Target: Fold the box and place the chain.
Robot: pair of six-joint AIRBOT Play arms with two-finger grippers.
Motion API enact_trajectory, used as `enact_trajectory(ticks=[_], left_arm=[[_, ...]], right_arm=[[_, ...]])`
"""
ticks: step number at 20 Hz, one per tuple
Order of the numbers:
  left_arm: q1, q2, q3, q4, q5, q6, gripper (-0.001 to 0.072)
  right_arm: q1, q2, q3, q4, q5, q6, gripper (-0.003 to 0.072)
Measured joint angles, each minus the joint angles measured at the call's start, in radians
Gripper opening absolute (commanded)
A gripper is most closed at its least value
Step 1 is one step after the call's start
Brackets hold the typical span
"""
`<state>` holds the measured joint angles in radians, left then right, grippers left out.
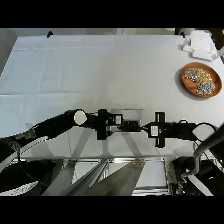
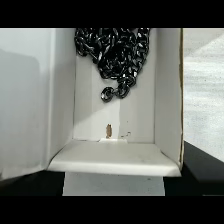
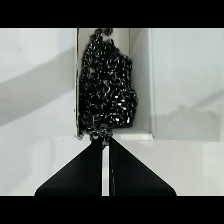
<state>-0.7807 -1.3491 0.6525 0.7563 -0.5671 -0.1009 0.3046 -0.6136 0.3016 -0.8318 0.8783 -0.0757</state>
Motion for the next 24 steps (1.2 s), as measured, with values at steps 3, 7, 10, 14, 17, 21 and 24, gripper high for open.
enact_trajectory(ticks=[3,7,10,14,17,21,24], left_arm=[[0.0,0.0,0.0,0.0,0.0,0.0,0.0348],[0.0,0.0,0.0,0.0,0.0,0.0,0.0348],[0.0,0.0,0.0,0.0,0.001,0.0,0.0348],[0.0,0.0,0.0,0.0,0.001,0.0,0.0348],[0.0,0.0,0.0,0.0,0.001,0.0,0.0348],[0.0,0.0,0.0,0.0,0.001,0.0,0.0348],[0.0,0.0,0.0,0.0,0.001,0.0,0.0348]], right_arm=[[0.0,0.051,0.0,0.061,0.023,0.001,0.0016],[0.0,0.058,0.0,0.24,0.0,0.0,0.0017],[0.0,0.008,0.0,0.397,-0.022,0.0,0.0017],[0.004,-0.119,0.0,0.55,-0.033,-0.007,0.0017],[0.039,-0.22,0.0,0.61,-0.03,-0.031,0.0043],[0.094,-0.302,0.0,0.68,-0.053,-0.089,0.0215],[0.108,-0.319,0.0,0.725,-0.089,-0.105,0.0249]])
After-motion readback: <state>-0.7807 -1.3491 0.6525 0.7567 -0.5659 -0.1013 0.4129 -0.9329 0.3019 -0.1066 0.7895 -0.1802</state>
